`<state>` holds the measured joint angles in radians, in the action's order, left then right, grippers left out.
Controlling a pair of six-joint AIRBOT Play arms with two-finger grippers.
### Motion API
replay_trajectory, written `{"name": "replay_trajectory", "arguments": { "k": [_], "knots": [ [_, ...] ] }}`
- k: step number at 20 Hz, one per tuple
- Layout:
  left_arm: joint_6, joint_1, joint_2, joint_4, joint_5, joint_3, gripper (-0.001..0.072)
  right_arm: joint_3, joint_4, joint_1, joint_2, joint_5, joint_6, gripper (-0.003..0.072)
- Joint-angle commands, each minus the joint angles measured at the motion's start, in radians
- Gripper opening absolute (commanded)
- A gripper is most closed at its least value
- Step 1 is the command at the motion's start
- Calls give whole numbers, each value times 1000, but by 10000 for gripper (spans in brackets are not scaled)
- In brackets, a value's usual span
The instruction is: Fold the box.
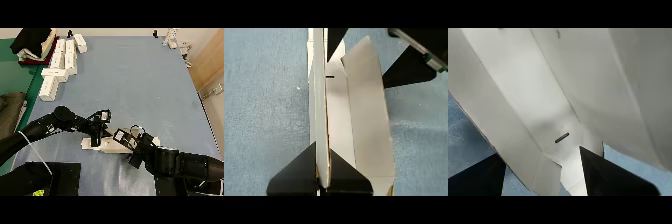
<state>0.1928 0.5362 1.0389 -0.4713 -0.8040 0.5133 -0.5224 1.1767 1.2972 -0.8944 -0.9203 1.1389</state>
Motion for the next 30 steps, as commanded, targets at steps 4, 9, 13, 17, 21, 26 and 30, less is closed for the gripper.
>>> {"name": "replay_trajectory", "arguments": {
  "k": [4, 9, 13, 17, 21, 26, 30],
  "knots": [
    [0, 0, 1, 0, 0, 0, 18, -11, -55, 1, 47, -47, -51, 720],
    [0, 0, 1, 0, 0, 0, 18, -11, -79, -2, 70, -61, -34, 720],
    [0, 0, 1, 0, 0, 0, 18, -9, -73, -32, 74, -46, 52, 720],
    [0, 0, 1, 0, 0, 0, 18, 4, 123, -195, 77, 68, 376, 720],
    [0, 0, 1, 0, 0, 0, 18, 34, 483, -424, 79, 138, 912, 720],
    [0, 0, 1, 0, 0, 0, 18, 93, 1077, -713, 74, 82, 1723, 720],
    [0, 0, 1, 0, 0, 0, 18, 122, 1157, -787, 52, 24, 1786, 720]
  ]
}}
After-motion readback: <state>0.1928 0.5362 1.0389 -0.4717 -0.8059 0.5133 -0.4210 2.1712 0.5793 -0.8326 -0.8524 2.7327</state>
